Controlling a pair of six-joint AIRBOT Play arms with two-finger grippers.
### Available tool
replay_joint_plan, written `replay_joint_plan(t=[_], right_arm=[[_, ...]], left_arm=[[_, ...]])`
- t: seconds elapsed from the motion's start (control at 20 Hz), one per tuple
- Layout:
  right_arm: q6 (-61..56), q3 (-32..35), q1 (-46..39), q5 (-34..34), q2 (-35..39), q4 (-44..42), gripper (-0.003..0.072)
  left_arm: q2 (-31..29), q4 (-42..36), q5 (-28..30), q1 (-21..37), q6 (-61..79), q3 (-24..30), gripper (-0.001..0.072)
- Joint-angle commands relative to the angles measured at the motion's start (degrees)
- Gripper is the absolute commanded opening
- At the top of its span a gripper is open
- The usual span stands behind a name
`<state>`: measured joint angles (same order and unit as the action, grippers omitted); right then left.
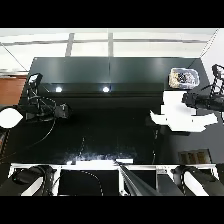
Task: Fold the box and place the chain.
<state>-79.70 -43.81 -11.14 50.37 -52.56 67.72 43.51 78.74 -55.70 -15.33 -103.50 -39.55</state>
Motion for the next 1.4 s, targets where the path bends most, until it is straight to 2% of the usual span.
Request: replay_joint_plan(t=[0.0, 0.7, 0.75, 0.9, 0.95, 1.0, 1.1, 1.25, 1.35], right_arm=[[0.0, 0.0, 0.0, 0.0, 0.0, 0.0, 0.0007], [0.0, 0.0, -0.2, 0.8, 0.0, 0.5, 0.0007], [0.0, 0.0, -0.3, 0.9, 0.0, 0.5, 0.0007], [-0.1, 0.0, -0.3, 1.4, 0.0, 4.6, 0.0025], [-1.2, 0.0, -0.3, 1.2, 0.0, 7.0, 0.0279], [-3.3, 0.0, -0.3, 1.0, 0.0, 9.0, 0.072], [-5.2, 0.0, -0.3, 0.5, -0.2, 15.4, 0.072], [-19.4, -0.7, -4.2, -2.5, -1.2, 29.1, 0.072], [-21.9, -2.5, -10.8, -5.1, -1.8, 30.3, 0.072]], left_arm=[[0.0, 0.0, 0.0, 0.0, 0.0, 0.0, 0.0688], [0.0, 0.0, 0.0, 0.0, 0.0, 0.0, 0.0688], [0.0, 0.0, 0.4, 0.0, 0.0, 0.0, 0.0688], [0.0, -0.2, 7.6, 0.0, 0.0, 0.0, 0.0688], [0.0, -0.2, 9.5, 0.0, 0.0, 0.0, 0.0688], [0.1, -0.2, 11.7, 0.0, 0.0, 0.0, 0.0689], [0.2, -0.2, 15.7, 0.0, 0.0, 0.0, 0.0709], [0.9, -0.2, 17.1, 0.0, 0.0, 0.0, 0.0708], [1.0, -0.2, 17.0, 0.0, 0.0, 0.0, 0.0705]])
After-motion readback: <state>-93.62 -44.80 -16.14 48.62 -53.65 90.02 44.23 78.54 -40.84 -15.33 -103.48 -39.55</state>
